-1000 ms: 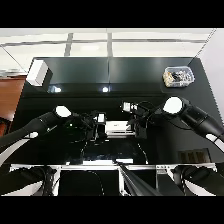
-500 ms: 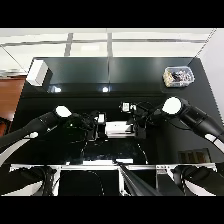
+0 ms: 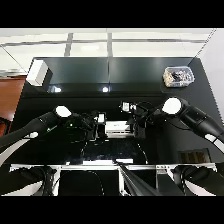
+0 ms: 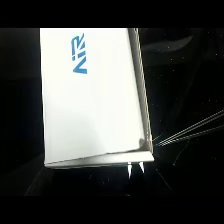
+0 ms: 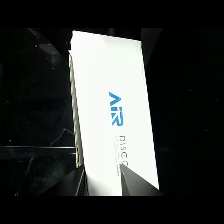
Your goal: Fold the box and place the chain.
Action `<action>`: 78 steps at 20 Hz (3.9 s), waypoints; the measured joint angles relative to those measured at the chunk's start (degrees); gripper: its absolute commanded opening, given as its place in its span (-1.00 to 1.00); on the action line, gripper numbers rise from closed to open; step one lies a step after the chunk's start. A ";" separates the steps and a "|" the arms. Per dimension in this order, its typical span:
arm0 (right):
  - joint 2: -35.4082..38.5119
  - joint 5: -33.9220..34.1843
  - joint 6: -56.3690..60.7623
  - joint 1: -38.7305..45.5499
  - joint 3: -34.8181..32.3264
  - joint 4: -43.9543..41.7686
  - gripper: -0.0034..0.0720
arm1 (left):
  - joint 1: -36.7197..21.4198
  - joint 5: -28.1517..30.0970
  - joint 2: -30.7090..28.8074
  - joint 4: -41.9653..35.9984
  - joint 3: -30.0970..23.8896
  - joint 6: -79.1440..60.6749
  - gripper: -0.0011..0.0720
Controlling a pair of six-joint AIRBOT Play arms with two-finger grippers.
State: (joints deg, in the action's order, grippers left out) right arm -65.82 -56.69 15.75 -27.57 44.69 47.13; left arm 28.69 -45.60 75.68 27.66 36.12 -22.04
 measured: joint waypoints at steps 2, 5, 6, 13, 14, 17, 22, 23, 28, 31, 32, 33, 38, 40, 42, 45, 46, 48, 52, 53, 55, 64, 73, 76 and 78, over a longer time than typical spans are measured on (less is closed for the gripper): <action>0.00 0.09 0.00 0.00 0.00 0.02 -0.38 | 0.00 0.00 0.00 -0.02 0.00 0.00 0.12; 0.00 0.20 0.02 0.00 0.00 0.04 -0.18 | 0.00 0.00 0.00 -0.04 0.00 0.00 0.12; 0.00 0.17 0.04 0.00 -0.02 0.04 -0.17 | 0.00 0.00 0.00 -0.04 0.00 0.00 0.12; 0.00 0.48 0.09 0.00 -1.40 -0.22 -0.17 | 0.02 -0.07 0.00 -0.17 0.00 -0.02 0.12; 0.00 0.52 0.07 0.00 -1.62 -0.24 -0.17 | 0.02 -0.11 0.00 -0.17 0.00 -0.04 0.12; 0.00 0.57 0.13 0.00 -2.16 -0.26 -0.17 | 0.02 -0.13 0.00 -0.15 0.00 -0.02 0.12; 0.81 0.07 3.39 0.00 -2.40 0.37 -0.17 | 0.02 -0.17 0.00 -0.13 0.00 -0.04 0.12; 1.62 -0.31 4.72 0.17 -2.43 0.83 -0.17 | 0.02 -0.22 0.00 -0.07 0.00 -0.07 0.12; 8.70 -3.80 17.90 2.80 -2.34 0.15 -0.66 | 0.02 -0.22 0.00 -0.02 0.00 -0.07 0.12; 11.26 -6.08 31.56 5.20 -3.02 -0.37 -0.87 | 0.02 -0.13 0.00 -0.04 0.00 -0.07 0.12; 11.61 -5.11 35.98 5.66 -3.91 -1.64 -0.87 | 0.02 -0.09 0.00 -0.04 0.00 -0.07 0.13; 11.63 -3.50 39.26 5.99 -4.85 -3.80 -0.87 | 0.02 -0.07 0.00 -0.07 0.00 -0.07 0.12; 6.49 1.40 47.58 6.60 -8.44 -16.39 -0.87 | 0.02 -0.07 0.00 -0.09 0.00 -0.07 0.12; 3.91 2.25 48.68 6.69 -8.98 -17.35 -0.87 | 0.02 -0.07 0.00 -0.09 0.00 -0.07 0.12; 1.66 3.21 49.24 6.71 -9.25 -16.74 -0.87 | 0.02 -0.07 0.00 -0.11 0.00 -0.07 0.12; -0.81 4.13 49.72 6.75 -9.42 -16.48 -0.87 | 0.02 -0.04 0.02 0.02 -0.02 -0.02 0.12; -1.31 4.35 49.77 6.75 -9.42 -16.22 -0.87 | 0.02 -0.04 0.02 0.02 -0.02 -0.02 0.12; -1.90 4.76 49.92 6.75 -9.46 -15.54 -0.87 | 0.02 0.00 0.02 0.04 -0.02 0.13 0.13; -2.45 5.42 49.96 6.75 -9.46 -14.21 -0.87 | 0.02 0.02 0.09 0.00 -0.02 0.09 0.12; -2.49 5.53 49.96 6.75 -9.46 -14.05 -0.87 | 0.02 0.02 0.07 -0.04 -0.02 0.04 0.13; -2.23 5.11 49.57 6.88 -8.79 -13.51 -0.87 | 0.00 0.00 0.07 -0.22 -0.02 -0.04 0.12; 7.56 -9.46 45.79 19.61 -0.74 -9.11 -0.87 | -0.31 -0.11 -1.70 0.72 0.26 2.99 0.98; 10.64 -15.65 46.27 32.44 0.26 -1.07 -0.87 | -4.11 -3.98 -11.06 12.90 3.15 22.56 0.96; 10.71 -15.02 46.66 33.03 0.28 -0.57 -0.87 | -0.83 -4.66 -7.91 13.81 7.74 26.64 0.96; 10.75 -14.80 46.88 33.20 0.28 -0.48 -0.87 | 2.25 -5.20 -4.37 12.68 11.45 28.15 0.96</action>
State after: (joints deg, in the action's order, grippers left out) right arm -55.07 -71.48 62.63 5.63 44.97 46.65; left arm 30.94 -50.81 71.31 40.34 47.57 6.11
